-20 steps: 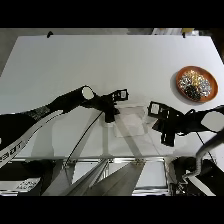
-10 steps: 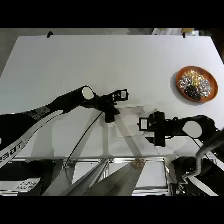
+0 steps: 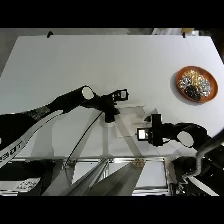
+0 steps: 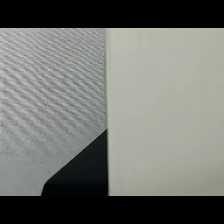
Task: Fold the box and place the chain.
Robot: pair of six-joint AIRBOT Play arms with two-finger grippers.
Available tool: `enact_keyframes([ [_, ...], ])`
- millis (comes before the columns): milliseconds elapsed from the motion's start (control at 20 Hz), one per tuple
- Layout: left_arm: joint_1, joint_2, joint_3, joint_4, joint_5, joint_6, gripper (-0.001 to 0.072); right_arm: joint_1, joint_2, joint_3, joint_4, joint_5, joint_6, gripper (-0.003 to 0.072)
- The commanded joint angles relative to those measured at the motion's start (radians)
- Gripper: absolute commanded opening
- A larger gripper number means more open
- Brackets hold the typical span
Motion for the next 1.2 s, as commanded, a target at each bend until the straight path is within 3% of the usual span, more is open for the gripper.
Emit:
enact_keyframes([
  [0, 0.000, 0.000, 0.000, 0.000, 0.000, 0.000, 0.0009, 0.003, -0.010, -0.011, -0.056, -0.066, -0.007, 0.0692],
  [350, 0.000, 0.000, 0.000, 0.000, 0.000, 0.000, 0.0009, 0.003, 0.044, 0.002, -0.049, -0.066, -0.007, 0.0688],
  [800, 0.000, 0.000, 0.000, 0.000, 0.000, 0.000, 0.0009, -0.139, 0.035, 0.068, 0.153, -0.004, -0.016, 0.0686],
  [1000, 0.000, 0.000, 0.000, 0.000, 0.000, 0.000, 0.0009, -0.195, -0.047, 0.072, 0.370, 0.021, -0.285, 0.0686],
  [1150, 0.000, 0.000, 0.000, 0.000, 0.000, 0.000, 0.0009, -0.241, -0.085, 0.113, 0.373, 0.036, -0.294, 0.0687],
])
